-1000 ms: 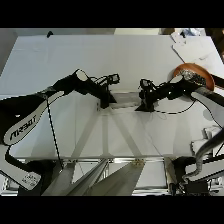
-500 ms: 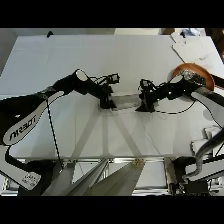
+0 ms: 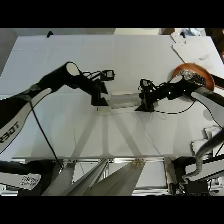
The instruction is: Fold the box and place the chain.
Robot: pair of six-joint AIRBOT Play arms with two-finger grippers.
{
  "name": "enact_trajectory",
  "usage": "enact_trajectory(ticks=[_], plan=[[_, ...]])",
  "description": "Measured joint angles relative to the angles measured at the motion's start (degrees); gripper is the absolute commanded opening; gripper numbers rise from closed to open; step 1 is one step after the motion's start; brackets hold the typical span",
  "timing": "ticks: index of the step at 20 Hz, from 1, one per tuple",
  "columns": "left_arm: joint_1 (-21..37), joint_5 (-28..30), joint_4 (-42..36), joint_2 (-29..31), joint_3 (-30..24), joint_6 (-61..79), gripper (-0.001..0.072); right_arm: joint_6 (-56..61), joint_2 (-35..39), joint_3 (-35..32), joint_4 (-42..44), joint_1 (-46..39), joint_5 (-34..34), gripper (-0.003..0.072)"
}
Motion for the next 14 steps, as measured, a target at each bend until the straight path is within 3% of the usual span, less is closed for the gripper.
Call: enact_trajectory(ticks=[5, 9, 10, 11, 12, 14], plan=[[1.31, -11.04, 3.02, 5.51, 0.00, -5.79, 0.0696, -0.02, 0.00, -0.02, -0.02, 0.00, 0.02, 0.0528], [1.03, -19.96, 0.11, 7.02, 0.00, -11.28, 0.0675, -0.04, 0.00, -0.02, 0.00, 0.00, 0.02, 0.0528], [0.83, -21.31, -0.52, 7.10, 0.00, -12.48, 0.0515, -0.04, 0.00, 0.00, -0.02, 0.00, 0.02, 0.0528], [0.44, -22.10, -1.03, 7.19, 0.00, -13.90, 0.0233, -0.04, 0.00, -0.02, -0.02, 0.00, 0.02, 0.0528], [-0.02, -21.92, -1.51, 7.19, 0.00, -15.08, 0.0006, -0.04, 0.00, 0.00, -0.02, 0.00, 0.02, 0.0528], [-1.31, -18.80, -2.38, 6.84, 0.00, -16.57, 0.0013, -0.04, 0.00, -0.02, -0.02, 0.00, 0.02, 0.0528]])
